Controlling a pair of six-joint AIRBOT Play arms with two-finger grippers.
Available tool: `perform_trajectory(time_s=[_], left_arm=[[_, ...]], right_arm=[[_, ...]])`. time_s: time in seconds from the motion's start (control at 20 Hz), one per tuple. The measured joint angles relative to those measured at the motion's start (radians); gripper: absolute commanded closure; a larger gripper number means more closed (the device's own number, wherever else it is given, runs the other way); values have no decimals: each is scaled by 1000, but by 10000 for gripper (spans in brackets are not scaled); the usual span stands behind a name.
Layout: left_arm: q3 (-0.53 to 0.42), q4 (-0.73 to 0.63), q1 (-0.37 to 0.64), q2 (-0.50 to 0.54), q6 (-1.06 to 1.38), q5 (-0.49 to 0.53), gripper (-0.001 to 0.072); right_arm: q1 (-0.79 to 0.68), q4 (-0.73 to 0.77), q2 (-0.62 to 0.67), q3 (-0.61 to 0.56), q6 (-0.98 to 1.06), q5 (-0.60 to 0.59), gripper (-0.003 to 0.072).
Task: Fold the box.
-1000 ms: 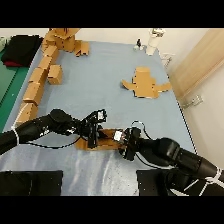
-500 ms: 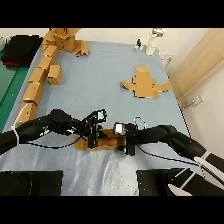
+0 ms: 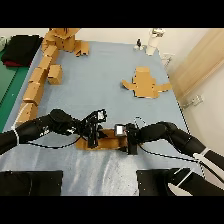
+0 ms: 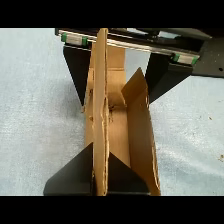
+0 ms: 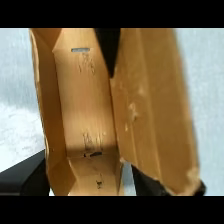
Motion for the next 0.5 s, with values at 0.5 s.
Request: perform_trajectory(time_s=[0.5], left_arm=[[0,0,0,0,0,0,697]], right_arm=[[-1,27,-73,0,-27,21,-6]])
